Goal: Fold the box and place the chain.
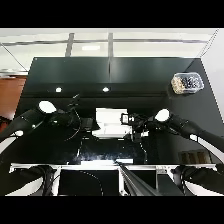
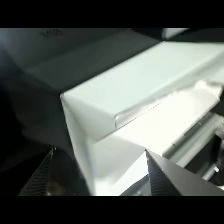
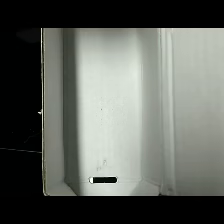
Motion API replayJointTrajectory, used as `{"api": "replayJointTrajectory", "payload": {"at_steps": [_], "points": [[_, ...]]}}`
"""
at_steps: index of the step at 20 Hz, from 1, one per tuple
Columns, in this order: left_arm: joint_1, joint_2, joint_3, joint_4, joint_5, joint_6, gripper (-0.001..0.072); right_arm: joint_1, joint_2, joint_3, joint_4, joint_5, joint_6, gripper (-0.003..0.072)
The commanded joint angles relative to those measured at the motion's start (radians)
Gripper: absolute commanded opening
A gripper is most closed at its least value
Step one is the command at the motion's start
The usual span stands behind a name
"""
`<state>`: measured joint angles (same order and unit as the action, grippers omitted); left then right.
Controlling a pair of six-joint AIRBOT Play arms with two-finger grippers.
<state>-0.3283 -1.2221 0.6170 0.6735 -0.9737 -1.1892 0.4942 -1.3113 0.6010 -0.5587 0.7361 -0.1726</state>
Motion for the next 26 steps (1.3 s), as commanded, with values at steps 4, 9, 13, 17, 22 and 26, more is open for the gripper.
{"api": "replayJointTrajectory", "payload": {"at_steps": [4,9,13,17,22,26], "points": [[-0.097,0.001,0.02,0.034,0.082,-0.129,0.0685,0.0,0.0,0.0,0.0,0.0,0.0,0.0472],[-0.096,0.001,0.063,0.179,0.031,-0.241,0.0675,0.0,0.0,0.0,0.0,0.0,0.0,0.0472],[-0.096,0.001,0.088,0.211,0.02,-0.255,0.0671,0.0,0.0,0.0,0.0,0.0,0.0,0.0472],[-0.104,0.001,0.092,0.209,0.019,-0.259,0.0504,0.0,0.0,0.0,0.0,0.0,0.0,0.0472],[-0.147,0.001,0.119,0.27,0.019,-0.362,0.0504,0.0,0.0,0.0,0.0,0.0,0.0,0.0472],[-0.142,0.001,0.125,0.283,0.023,-0.394,0.0504,0.0,0.0,0.0,0.0,0.0,0.0,0.0472]]}}
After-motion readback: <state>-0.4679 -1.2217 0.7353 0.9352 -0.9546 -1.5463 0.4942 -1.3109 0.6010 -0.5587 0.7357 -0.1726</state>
